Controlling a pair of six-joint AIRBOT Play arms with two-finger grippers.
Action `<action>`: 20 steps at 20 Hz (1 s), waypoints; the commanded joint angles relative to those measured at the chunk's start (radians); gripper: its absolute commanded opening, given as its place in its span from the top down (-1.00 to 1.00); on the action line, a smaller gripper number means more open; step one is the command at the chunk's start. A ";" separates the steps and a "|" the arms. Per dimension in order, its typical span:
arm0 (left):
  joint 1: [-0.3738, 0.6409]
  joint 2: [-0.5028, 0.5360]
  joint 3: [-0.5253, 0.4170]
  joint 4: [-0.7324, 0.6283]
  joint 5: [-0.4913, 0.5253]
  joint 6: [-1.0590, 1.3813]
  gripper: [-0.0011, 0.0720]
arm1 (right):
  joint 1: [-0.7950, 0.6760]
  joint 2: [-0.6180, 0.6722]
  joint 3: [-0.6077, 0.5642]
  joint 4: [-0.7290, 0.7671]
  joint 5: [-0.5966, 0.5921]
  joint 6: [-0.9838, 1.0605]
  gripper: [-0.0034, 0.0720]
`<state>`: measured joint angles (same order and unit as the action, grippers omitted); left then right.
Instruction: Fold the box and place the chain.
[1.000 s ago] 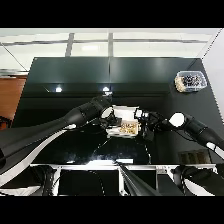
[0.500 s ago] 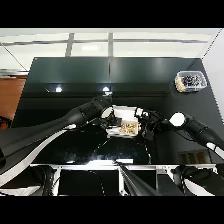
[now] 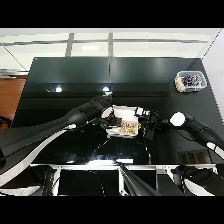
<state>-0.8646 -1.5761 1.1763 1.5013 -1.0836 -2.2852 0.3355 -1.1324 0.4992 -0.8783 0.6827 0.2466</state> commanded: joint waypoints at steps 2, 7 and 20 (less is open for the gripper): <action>0.000 0.000 0.000 0.000 0.000 0.000 0.89 | 0.001 0.000 0.001 0.003 0.002 0.000 0.87; 0.000 0.000 0.000 0.000 0.000 0.000 0.89 | 0.001 0.002 0.001 0.002 0.004 0.001 0.87; 0.000 0.000 0.000 0.000 0.001 0.000 0.89 | -0.187 0.322 0.196 -0.095 0.344 0.510 0.87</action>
